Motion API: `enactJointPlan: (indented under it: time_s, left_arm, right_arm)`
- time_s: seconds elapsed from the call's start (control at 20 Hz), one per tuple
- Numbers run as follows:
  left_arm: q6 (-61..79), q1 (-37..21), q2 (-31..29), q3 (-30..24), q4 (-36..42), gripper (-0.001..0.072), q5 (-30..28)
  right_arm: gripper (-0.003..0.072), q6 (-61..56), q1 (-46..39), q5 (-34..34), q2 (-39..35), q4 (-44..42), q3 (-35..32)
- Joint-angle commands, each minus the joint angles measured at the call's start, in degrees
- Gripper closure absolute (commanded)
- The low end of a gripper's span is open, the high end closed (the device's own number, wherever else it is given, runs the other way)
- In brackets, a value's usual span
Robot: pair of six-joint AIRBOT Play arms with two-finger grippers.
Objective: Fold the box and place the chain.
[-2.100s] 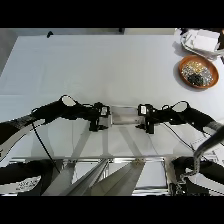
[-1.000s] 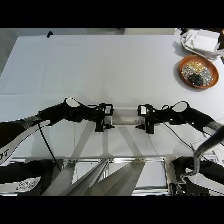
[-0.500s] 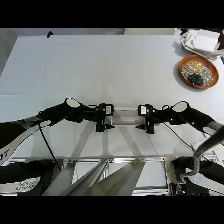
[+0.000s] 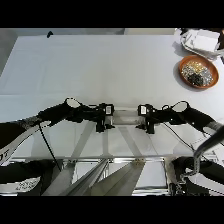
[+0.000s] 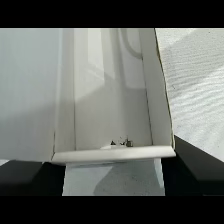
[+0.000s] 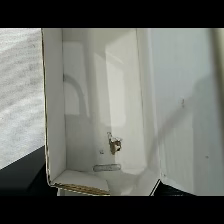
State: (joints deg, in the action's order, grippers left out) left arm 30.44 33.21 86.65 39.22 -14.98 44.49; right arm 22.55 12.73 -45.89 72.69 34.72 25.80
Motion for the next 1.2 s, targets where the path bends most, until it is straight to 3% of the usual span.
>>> enactJointPlan:
  time_s: [0.0, 0.2, 0.45, 0.55, 0.75, 1.15]
  left_arm:
    - [0.0, 0.04, 0.04, -0.04, -0.02, 0.0458, -0.09]
    - [0.0, 0.04, 0.04, -0.04, -0.02, 0.0458, -0.11]
    - [0.0, 0.04, 0.04, -0.04, -0.02, 0.0458, -0.09]
    - [0.0, 0.04, 0.04, -0.04, -0.04, 0.0458, -0.09]
    - [0.0, 0.09, 0.04, -0.04, -0.04, 0.0458, -0.11]
    - [0.0, 0.09, 0.04, -0.04, -0.04, 0.0458, -0.09]
  right_arm:
    - [0.0395, 0.04, 0.02, 0.13, -0.02, -0.04, -0.02]
    - [0.0395, 0.2, 0.07, 1.84, 0.0, -0.46, -0.02]
    - [0.0369, -0.02, 0.07, -1.86, -0.02, -0.52, -0.02]
    - [-0.0029, -1.75, 0.04, -1.86, -0.09, -0.44, -0.02]
    - [-0.0019, -8.66, 0.0, -2.62, -2.62, 2.71, -0.02]
    - [0.0009, -29.99, 0.0, -4.5, -15.67, 26.49, -0.02]
